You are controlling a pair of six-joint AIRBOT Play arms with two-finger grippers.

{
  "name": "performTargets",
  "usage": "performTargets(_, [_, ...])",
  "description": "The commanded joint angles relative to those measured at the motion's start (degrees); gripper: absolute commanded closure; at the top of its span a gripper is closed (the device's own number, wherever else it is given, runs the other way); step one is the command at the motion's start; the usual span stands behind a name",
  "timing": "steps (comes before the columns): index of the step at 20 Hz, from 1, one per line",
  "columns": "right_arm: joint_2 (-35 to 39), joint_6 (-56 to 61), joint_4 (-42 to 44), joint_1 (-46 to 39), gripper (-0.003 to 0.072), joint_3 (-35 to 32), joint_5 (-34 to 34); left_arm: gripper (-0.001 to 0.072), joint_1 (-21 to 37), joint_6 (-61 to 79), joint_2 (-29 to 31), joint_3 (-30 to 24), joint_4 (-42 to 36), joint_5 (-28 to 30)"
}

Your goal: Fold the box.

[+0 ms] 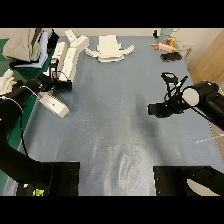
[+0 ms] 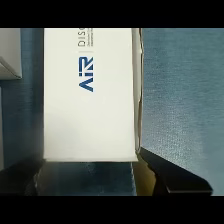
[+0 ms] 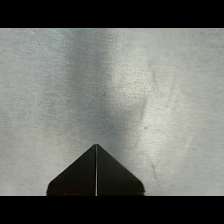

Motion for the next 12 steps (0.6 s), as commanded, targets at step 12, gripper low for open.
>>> performTargets(12, [0.0,0.0,0.0,0.0,0.0682,0.0,0.0,0.0004,4.9,-9.4,21.8,0.1,9.1,-33.6])
